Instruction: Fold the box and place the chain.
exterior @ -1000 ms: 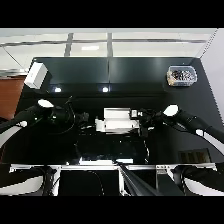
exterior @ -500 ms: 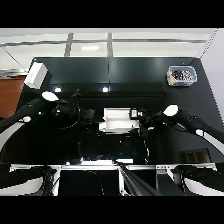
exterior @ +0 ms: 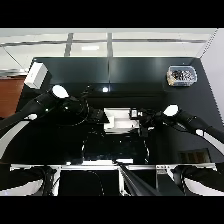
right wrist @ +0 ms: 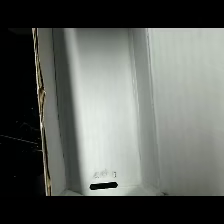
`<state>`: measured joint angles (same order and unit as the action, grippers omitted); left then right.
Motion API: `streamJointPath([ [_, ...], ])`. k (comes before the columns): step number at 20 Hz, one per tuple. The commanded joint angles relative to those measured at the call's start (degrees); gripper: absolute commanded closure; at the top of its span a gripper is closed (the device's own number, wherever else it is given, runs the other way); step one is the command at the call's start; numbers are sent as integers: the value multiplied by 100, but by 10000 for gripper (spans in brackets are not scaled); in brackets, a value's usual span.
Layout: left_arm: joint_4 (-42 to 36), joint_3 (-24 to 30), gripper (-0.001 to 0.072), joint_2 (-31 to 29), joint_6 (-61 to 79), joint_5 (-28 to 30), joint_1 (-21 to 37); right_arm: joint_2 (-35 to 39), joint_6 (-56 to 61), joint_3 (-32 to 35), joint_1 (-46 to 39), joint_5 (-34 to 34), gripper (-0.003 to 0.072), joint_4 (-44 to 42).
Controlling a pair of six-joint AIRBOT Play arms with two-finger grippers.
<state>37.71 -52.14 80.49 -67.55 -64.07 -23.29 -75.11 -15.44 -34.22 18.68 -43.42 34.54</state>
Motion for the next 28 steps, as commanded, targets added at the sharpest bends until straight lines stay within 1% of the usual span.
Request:
streamJointPath([
  [1,164,-66,223,0,-446,306,-212,-4,2,0,2,0,550,-2],
  [4,492,-66,224,0,-820,450,-326,-4,2,0,2,-2,550,0],
  [9,535,-66,227,0,-918,450,-323,-4,2,0,2,-2,550,-2],
  [10,544,-66,292,0,-920,457,-326,-4,2,0,2,0,550,0],
  [11,627,-66,320,0,-957,481,-345,-4,2,0,2,-2,550,-2],
  [16,1425,-70,320,0,-1700,695,-640,-4,2,0,2,0,550,-2],
  [21,2072,-254,320,0,-2282,927,-1003,-4,0,0,2,-2,550,-2],
  [23,2400,-348,320,0,-2605,911,-1095,-4,2,0,2,0,550,-2],
  [26,3244,-466,320,2,-3493,774,-1309,-4,0,0,2,0,550,-2],
  [28,3593,-538,320,9,-3912,767,-1486,-4,2,0,2,0,550,-2],
])
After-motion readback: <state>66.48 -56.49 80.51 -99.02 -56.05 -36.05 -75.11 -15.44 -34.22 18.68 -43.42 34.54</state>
